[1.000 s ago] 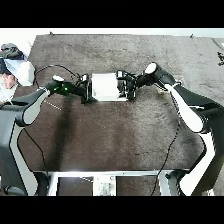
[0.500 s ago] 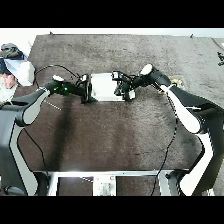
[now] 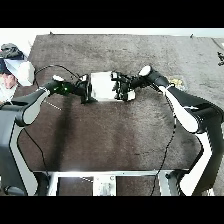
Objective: Fold the box and place the chain.
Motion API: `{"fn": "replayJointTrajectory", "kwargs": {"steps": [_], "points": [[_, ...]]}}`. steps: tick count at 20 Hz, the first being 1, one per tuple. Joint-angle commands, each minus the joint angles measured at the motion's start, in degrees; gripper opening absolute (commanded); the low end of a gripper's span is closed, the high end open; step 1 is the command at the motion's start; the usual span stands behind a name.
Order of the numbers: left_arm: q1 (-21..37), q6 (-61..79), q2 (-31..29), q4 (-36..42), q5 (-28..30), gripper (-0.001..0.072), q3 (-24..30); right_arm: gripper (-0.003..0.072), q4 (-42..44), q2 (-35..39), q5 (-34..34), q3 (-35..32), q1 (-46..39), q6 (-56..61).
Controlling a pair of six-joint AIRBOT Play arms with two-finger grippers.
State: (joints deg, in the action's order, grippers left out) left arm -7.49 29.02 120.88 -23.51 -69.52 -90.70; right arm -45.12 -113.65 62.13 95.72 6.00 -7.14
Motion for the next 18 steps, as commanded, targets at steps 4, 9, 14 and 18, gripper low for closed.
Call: {"fn": "replayJointTrajectory", "kwargs": {"steps": [4, 9, 14, 18], "points": [[0.04, -0.04, 0.02, 0.00, 0.04, 0.0348, 0.00, 0.0172, -6.29, 1.03, 1.11, 0.00, -0.90, 6.40], [0.04, -0.04, 0.02, 0.00, 0.07, 0.0348, 0.00, 0.0004, -9.40, 6.38, 4.59, 0.00, -5.09, 20.20], [0.04, -0.04, 0.02, 0.00, 0.07, 0.0349, 0.00, -0.0010, -10.54, 10.05, 4.61, -0.04, -12.11, 46.58], [0.04, -0.04, 0.02, 0.00, 0.04, 0.0348, 0.00, -0.0010, -10.80, 9.92, 3.43, -5.03, -18.25, 62.29]]}}
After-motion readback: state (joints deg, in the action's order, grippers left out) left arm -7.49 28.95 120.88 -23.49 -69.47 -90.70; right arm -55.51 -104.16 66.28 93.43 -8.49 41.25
